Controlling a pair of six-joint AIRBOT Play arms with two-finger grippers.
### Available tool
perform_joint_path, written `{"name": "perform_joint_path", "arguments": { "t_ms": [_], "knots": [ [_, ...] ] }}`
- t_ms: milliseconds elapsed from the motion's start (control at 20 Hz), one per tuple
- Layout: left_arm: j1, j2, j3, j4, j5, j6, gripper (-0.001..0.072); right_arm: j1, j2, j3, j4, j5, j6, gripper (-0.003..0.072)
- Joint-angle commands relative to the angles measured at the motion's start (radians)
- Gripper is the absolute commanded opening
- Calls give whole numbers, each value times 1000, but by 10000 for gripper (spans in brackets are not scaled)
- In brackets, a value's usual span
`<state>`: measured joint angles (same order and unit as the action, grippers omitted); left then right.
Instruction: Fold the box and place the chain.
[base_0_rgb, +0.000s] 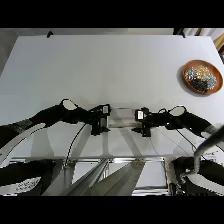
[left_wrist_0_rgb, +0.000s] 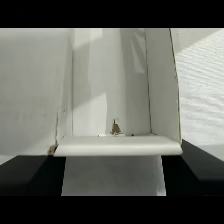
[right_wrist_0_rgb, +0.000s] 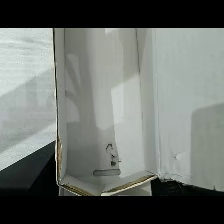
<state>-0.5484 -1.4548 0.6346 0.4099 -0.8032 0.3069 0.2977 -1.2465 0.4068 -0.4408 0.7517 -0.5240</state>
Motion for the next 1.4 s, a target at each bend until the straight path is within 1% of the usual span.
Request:
{"name": "perform_joint_path", "arguments": {
  "t_ms": [0, 50, 100, 150, 1350],
  "knots": [
    [-14, -8, -1, 2, 6, 0, 379, 0, 0, 0, 0, -1, 0, 406],
    [-19, -8, -1, 2, 7, 0, 333, 0, 0, 0, 0, -1, 0, 406],
    [-21, -8, -1, 2, 6, 0, 267, 0, 0, 0, 0, -1, 0, 406],
    [-22, -8, -1, 2, 6, 0, 251, 0, 0, 0, 0, -1, 0, 406],
    [-21, -8, -1, 2, 3, 0, 254, 0, 0, 0, 0, 4, 0, 406]
  ]
}}
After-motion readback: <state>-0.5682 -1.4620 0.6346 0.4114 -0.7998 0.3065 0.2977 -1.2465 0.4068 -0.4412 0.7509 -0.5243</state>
